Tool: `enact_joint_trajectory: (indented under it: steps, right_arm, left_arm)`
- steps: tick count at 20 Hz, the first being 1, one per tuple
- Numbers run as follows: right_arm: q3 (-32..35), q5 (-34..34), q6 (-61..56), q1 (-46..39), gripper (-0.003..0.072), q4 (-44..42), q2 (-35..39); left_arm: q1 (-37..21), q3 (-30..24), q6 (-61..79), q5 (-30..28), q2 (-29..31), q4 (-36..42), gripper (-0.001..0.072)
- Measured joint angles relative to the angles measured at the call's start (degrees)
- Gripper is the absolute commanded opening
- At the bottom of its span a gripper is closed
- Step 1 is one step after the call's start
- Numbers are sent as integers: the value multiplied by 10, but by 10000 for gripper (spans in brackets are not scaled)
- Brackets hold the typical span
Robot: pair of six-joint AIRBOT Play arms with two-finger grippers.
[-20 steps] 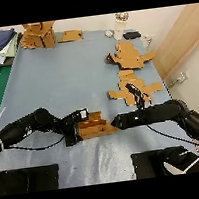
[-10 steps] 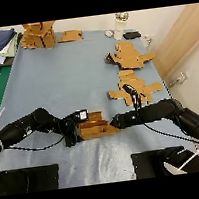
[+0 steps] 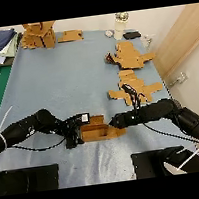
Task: Fold the box.
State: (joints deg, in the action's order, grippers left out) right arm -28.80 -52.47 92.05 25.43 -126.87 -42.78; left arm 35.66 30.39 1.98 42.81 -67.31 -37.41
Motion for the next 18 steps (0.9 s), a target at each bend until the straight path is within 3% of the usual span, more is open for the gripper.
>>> enact_joint_trajectory:
  steps: [8,9,18]
  right_arm:
    - [0,0,5,0,38,-5,0]
    - [0,1,7,0,2,-10,0]
    - [-2,33,66,0,2,-95,-28]
  left_arm:
    - [1,-1,2,-2,-8,1,396]
    - [1,-1,2,-3,-8,2,396]
    - [1,-1,2,-4,-9,1,396]
